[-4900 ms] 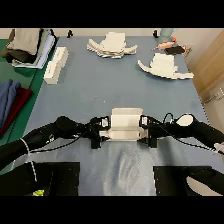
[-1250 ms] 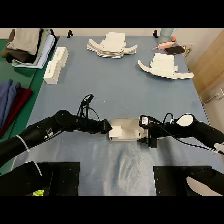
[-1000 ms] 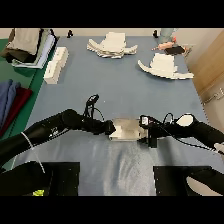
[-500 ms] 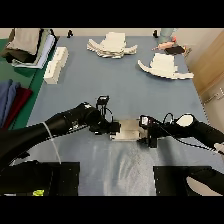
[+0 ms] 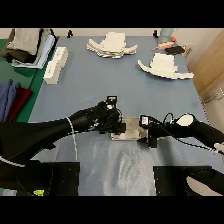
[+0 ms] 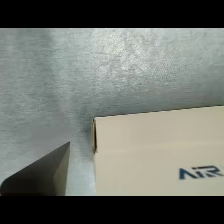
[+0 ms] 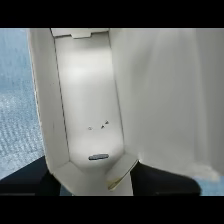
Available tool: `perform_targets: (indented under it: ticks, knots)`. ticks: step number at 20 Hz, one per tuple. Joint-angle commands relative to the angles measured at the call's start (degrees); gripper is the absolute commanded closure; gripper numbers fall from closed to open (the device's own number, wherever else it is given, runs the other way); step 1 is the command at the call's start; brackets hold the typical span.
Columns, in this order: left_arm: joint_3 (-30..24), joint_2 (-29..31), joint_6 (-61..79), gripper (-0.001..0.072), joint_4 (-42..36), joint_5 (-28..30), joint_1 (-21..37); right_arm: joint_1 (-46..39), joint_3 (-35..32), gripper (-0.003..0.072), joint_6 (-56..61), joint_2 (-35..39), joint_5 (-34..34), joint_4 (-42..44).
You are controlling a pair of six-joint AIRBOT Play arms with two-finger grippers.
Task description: Fold the box.
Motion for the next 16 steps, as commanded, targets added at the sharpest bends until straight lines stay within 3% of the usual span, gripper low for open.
perform_targets:
  ticks: [1, 3, 4, 5, 6, 12, 13, 14, 16]
  knots:
    - [1.5, -1.8, -3.0, 0.032, 2.3, -2.2, -1.3, 0.0, 0.0, 0.0158, 0.0, 0.0, 0.0, 0.0]
    - [1.5, -1.9, -4.7, 0.0376, 2.4, -2.3, -1.5, 0.0, 0.0, 0.0158, 0.0, 0.0, 0.0, 0.0]
    - [1.5, -2.1, -5.4, 0.0458, 2.6, -2.4, -1.8, 0.0, 0.0, 0.0158, 0.0, 0.0, 0.0, 0.0]
    - [1.5, -2.2, -5.2, 0.0634, 3.1, -2.3, -2.3, 0.0, 0.0, 0.0158, 0.0, 0.0, 0.0, 0.0]
    - [1.5, -2.2, -5.3, 0.0689, 3.6, -2.4, -2.8, 0.0, 0.0, 0.0157, 0.0, 0.0, 0.0, 0.0]
    - [1.7, -2.2, -5.1, 0.0684, 4.1, -4.4, -3.2, 0.0, 0.0, 0.0158, 0.0, 0.0, 0.0, 0.0]
    - [1.9, -2.2, -4.3, 0.0455, 4.1, -4.9, -3.2, 0.0, 0.0, 0.0158, 0.0, 0.0, 0.0, 0.0]
    - [2.2, -2.1, -4.4, 0.0176, 4.1, -5.3, -3.2, 0.0, 0.0, 0.0158, 0.0, 0.0, 0.0, 0.0]
    - [3.2, -2.1, -4.4, 0.015, 4.1, -6.4, -3.2, 0.0, 0.0, 0.0158, 0.0, 0.0, 0.0, 0.0]
